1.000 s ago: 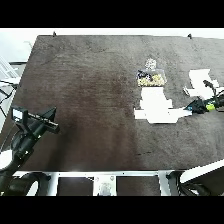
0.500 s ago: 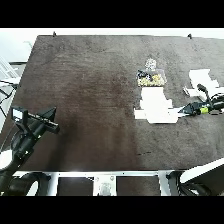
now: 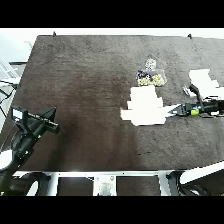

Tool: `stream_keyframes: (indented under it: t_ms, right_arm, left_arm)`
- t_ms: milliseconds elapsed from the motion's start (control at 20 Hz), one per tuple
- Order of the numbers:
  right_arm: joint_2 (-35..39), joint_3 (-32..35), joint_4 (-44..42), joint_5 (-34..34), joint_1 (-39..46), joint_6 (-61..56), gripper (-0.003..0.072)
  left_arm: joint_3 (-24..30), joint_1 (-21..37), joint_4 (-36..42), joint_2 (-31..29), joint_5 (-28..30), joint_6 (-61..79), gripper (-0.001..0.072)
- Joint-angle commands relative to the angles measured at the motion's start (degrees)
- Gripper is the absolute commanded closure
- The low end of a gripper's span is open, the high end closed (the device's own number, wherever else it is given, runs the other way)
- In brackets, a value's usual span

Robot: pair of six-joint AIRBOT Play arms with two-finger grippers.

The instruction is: Fold the box and place the chain.

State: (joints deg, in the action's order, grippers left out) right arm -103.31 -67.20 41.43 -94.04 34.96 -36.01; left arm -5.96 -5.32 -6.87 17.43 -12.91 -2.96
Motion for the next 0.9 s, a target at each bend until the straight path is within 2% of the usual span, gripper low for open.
stream_keyframes:
  t_ms: [0, 150, 400, 500, 850]
  right_arm:
    - [7.0, 10.1, -6.8, 5.9, -6.4, -1.8, 0.0684]
    - [10.2, 12.0, -8.6, 12.7, -17.0, -8.1, 0.0683]
    - [10.3, 6.7, -10.8, 33.0, -33.0, -19.3, 0.0683]
    - [10.1, 5.2, -10.8, 37.1, -35.6, -22.4, 0.0683]
    - [5.9, 1.1, -10.3, 37.0, -38.5, -23.8, 0.0682]
  left_arm:
    - [0.0, 0.0, 0.0, 0.0, 0.0, 0.0, 0.0689]
    - [0.0, 0.0, 0.0, 0.0, 0.0, 0.0, 0.0689]
    - [0.0, 0.0, 0.0, 0.0, 0.0, 0.0, 0.0689]
    - [0.0, 0.0, 0.0, 0.0, 0.0, 0.0, 0.0689]
    - [0.0, 0.0, 0.0, 0.0, 0.4, 0.0, 0.0689]
